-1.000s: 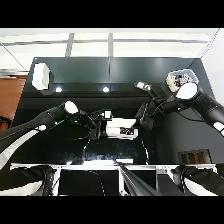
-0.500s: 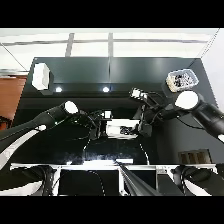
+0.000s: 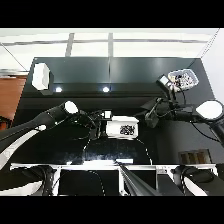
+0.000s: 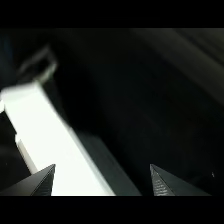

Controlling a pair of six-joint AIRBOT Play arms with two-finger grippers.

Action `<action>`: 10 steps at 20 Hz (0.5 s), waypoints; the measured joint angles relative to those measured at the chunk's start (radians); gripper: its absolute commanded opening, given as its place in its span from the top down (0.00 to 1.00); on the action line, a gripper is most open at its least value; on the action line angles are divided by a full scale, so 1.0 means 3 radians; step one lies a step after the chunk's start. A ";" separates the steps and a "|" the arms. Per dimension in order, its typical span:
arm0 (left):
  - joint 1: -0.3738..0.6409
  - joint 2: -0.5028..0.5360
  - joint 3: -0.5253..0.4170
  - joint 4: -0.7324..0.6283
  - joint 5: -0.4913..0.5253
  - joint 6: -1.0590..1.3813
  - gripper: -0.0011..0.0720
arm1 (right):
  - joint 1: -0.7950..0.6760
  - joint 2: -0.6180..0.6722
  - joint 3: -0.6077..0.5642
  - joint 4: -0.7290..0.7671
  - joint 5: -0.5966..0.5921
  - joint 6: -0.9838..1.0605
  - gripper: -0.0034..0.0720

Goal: Fold the box and place the chain.

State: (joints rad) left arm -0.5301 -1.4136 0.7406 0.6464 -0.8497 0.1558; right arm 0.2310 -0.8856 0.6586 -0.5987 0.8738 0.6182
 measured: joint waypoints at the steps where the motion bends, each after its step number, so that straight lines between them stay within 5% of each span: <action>1: 0.0000 0.0000 0.0000 -0.0001 -0.0001 0.0000 0.35 | -0.0011 -0.0018 -0.0017 0.0095 -0.0060 0.0003 0.06; 10: 0.0000 0.0000 0.0000 -0.0001 -0.0001 0.0001 0.35 | 0.0015 -0.0409 -0.0052 0.0064 0.0052 -0.0233 0.06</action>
State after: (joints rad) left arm -0.5301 -1.4136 0.7406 0.6460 -0.8501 0.1562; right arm 0.2356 -1.0084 0.6430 -0.5797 0.8894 0.5484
